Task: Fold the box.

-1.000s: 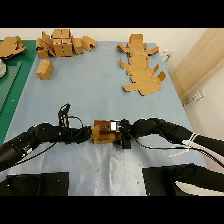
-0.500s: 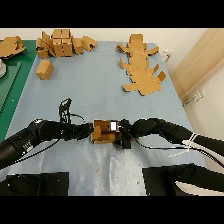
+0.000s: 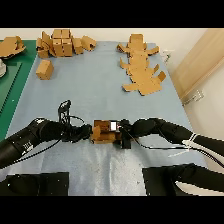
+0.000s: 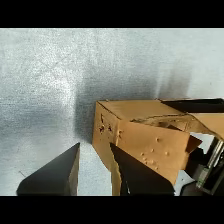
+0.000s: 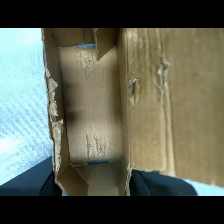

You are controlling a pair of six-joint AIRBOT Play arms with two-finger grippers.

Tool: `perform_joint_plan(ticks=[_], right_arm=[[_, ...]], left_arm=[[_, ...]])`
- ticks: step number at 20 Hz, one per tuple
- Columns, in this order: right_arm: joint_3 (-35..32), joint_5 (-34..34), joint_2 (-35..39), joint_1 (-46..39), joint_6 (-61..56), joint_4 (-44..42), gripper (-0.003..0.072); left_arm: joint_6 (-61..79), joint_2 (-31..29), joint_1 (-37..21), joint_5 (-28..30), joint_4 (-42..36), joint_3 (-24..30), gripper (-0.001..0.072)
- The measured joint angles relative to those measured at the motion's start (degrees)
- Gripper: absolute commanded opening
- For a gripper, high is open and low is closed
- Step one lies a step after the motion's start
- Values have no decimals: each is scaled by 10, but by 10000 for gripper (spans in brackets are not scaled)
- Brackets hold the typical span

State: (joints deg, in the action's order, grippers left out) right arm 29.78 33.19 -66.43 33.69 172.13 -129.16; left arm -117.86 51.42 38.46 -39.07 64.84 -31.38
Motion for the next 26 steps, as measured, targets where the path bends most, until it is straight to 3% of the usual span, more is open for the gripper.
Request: perform_joint_plan(ticks=[16,17,18,22,24,26], right_arm=[[0,0,0,0,0,0,438],[0,0,0,0,0,0,438],[0,0,0,0,0,0,438],[0,0,0,0,0,0,438],[0,0,0,0,0,0,438],[0,0,0,0,0,0,437]], left_arm=[[5,-12,0,-5,-1,-13,294],[9,-13,1,-5,-1,-17,335],[11,-14,2,-5,-1,-21,457],[26,-3,4,-13,-2,-26,491],[35,9,5,-19,-2,-27,653],[43,21,5,-24,-7,-29,656]])
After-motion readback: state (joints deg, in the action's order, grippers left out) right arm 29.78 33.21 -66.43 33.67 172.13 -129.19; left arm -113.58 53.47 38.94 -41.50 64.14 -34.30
